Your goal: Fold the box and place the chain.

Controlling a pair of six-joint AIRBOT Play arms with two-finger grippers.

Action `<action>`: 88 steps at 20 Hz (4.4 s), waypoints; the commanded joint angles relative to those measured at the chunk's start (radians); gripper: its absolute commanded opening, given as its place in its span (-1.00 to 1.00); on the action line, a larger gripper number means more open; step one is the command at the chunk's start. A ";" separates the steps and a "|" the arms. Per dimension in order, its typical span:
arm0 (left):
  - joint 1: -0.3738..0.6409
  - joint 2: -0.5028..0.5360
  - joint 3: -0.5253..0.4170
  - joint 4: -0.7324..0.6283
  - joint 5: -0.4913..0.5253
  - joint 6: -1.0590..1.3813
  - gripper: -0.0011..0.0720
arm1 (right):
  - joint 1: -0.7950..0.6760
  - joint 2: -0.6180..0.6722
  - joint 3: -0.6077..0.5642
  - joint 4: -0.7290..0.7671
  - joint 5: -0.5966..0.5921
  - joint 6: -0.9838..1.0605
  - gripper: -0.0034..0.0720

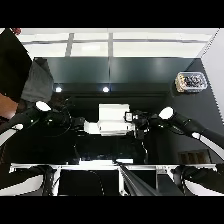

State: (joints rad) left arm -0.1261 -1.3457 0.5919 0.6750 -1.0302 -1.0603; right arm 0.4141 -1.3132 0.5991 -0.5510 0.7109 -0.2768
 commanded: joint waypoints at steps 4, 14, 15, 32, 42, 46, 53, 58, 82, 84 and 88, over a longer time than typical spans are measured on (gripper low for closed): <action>-0.002 0.003 0.028 -0.187 -0.106 0.238 -0.77 | 0.000 0.000 0.001 0.000 0.000 0.000 -0.31; -0.042 0.003 0.045 -0.232 -0.137 0.243 0.36 | 0.000 0.000 0.001 0.000 0.000 0.000 -0.31; -0.050 0.003 0.046 -0.232 -0.143 0.246 0.29 | 0.000 0.000 0.001 0.000 0.000 0.000 -0.31; -0.410 0.003 0.339 0.418 -0.014 -0.583 0.25 | 0.000 0.000 0.001 0.000 0.000 0.000 -0.31; -0.547 0.002 0.339 0.704 0.047 -0.941 0.25 | 0.000 0.000 0.001 0.000 0.000 0.000 -0.31; -0.606 -0.006 0.350 0.842 0.019 -1.090 0.25 | 0.000 0.000 0.001 0.000 0.000 0.000 -0.32; -0.657 -0.141 0.473 0.848 -0.112 -1.205 0.25 | 0.000 0.000 0.001 0.000 0.000 0.000 -0.31; -0.665 -0.144 0.473 0.809 -0.072 -1.249 0.25 | 0.000 0.000 0.001 0.000 0.001 0.000 -0.31; -0.664 -0.158 0.496 0.790 -0.080 -1.217 -0.90 | 0.000 0.000 0.002 0.001 0.003 0.000 -0.31; -0.664 -0.158 0.496 0.794 -0.080 -1.217 -0.90 | 0.000 0.004 0.002 0.000 0.015 0.000 -0.32; -0.664 -0.158 0.496 0.794 -0.080 -1.217 -0.90 | -0.001 0.004 0.003 0.000 0.014 0.000 -0.31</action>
State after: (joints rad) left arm -0.7891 -1.5028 1.0874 1.4704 -1.1137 -2.2799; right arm 0.4141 -1.3102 0.6006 -0.5526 0.7204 -0.2764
